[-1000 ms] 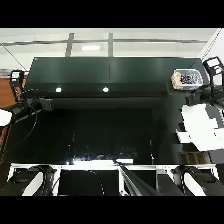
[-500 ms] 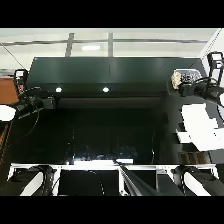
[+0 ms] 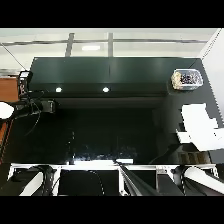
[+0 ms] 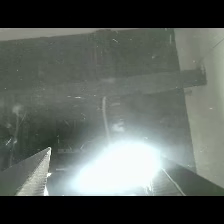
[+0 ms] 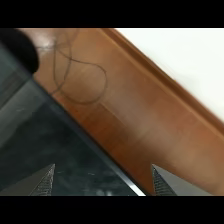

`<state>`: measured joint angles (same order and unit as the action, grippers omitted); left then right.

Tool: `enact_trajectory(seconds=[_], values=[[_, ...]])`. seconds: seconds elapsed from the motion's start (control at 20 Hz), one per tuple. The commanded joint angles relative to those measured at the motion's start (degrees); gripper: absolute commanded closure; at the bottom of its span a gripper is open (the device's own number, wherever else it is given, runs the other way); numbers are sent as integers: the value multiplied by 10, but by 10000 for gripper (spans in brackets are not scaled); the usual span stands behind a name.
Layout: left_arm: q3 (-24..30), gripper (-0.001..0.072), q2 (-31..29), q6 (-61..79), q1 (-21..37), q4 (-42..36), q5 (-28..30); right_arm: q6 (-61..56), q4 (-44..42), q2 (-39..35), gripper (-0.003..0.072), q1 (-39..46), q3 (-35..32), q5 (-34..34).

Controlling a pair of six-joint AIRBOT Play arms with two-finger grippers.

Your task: Fold the box and place the chain.

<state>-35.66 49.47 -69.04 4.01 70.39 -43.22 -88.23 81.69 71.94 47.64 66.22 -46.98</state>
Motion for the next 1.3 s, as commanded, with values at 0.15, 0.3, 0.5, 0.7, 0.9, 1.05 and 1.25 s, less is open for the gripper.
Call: enact_trajectory(seconds=[0.15,0.3,0.5,0.7,0.9,1.05,1.25], values=[[-1,0,0,-2,-2,9,29,108,-29,135,-27,59,124,-93],[-1,0,0,-2,-4,9,26,117,11,167,-27,73,134,-97],[-1,0,0,-2,-4,10,31,207,-19,176,-27,122,134,-152],[-1,0,0,-2,-4,4,36,268,-59,189,-27,161,134,-184],[-1,0,1,-2,-4,6,37,349,-128,211,-27,159,123,-235],[-1,0,0,-2,-3,5,40,386,-150,211,-27,158,86,-236],[-1,1,0,-2,-3,5,37,405,-139,209,-25,158,70,-251]])
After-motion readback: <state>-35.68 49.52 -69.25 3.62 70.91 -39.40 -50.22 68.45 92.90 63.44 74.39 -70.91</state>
